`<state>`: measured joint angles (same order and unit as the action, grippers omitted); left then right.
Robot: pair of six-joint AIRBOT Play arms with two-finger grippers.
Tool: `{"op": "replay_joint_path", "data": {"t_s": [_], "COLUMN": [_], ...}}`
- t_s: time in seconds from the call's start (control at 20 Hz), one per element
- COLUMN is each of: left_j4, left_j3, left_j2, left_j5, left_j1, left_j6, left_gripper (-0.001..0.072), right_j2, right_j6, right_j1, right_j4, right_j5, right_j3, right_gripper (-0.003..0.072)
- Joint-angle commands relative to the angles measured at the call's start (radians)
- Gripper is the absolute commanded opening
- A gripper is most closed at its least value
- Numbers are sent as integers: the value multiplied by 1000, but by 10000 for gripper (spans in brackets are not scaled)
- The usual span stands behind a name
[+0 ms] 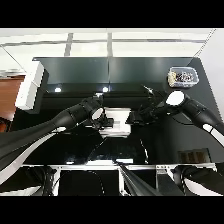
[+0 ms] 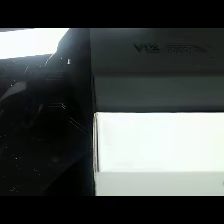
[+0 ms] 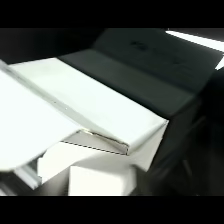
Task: Fold the box and place the chain.
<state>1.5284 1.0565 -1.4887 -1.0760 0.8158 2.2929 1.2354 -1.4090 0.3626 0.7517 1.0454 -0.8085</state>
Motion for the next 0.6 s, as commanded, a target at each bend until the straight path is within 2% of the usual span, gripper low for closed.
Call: {"op": "replay_joint_path", "data": {"t_s": [0.0,0.25,0.55], "left_j4": [1,1,1], "left_j3": [1,1,1], "left_j2": [-1,-1,-1], "left_j5": [1,1,2], "left_j1": [-1,-1,-1], "left_j6": [0,0,0], "left_gripper": [28,28,28], "right_j2": [0,1,4], "right_j6": [-186,-391,-513], "right_j1": [80,148,197], "right_j4": [173,370,428], "right_j5": [-43,-49,-97], "right_j3": [-42,-65,-65], "right_gripper": [340,340,320]}}
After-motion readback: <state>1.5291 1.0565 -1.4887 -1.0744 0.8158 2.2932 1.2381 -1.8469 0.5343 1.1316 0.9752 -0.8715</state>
